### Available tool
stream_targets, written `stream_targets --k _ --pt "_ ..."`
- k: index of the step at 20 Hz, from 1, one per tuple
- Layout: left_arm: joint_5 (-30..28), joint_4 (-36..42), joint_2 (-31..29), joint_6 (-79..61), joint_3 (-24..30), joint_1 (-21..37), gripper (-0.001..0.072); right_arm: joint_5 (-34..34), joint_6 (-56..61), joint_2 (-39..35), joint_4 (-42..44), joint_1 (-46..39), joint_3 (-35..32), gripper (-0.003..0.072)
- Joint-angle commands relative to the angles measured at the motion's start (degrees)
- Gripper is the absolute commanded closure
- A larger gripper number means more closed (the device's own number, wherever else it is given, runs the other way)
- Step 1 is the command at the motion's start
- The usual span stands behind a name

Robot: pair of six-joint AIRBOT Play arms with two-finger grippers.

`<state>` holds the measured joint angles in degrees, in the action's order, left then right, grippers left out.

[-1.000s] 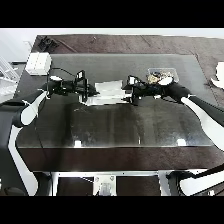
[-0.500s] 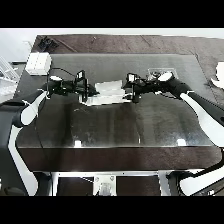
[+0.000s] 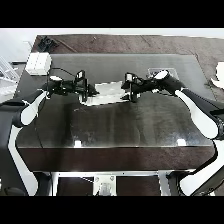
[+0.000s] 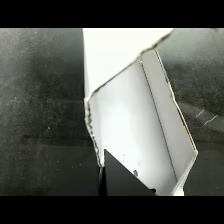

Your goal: Fold the box and place the chain.

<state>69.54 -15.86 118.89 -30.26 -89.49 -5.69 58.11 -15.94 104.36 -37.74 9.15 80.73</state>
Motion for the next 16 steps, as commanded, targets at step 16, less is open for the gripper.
stream_targets --k 16 --pt "0.00 -0.02 0.04 -0.02 0.02 0.00 0.0689 6.05 -1.38 6.08 4.96 0.02 2.99 0.0088"
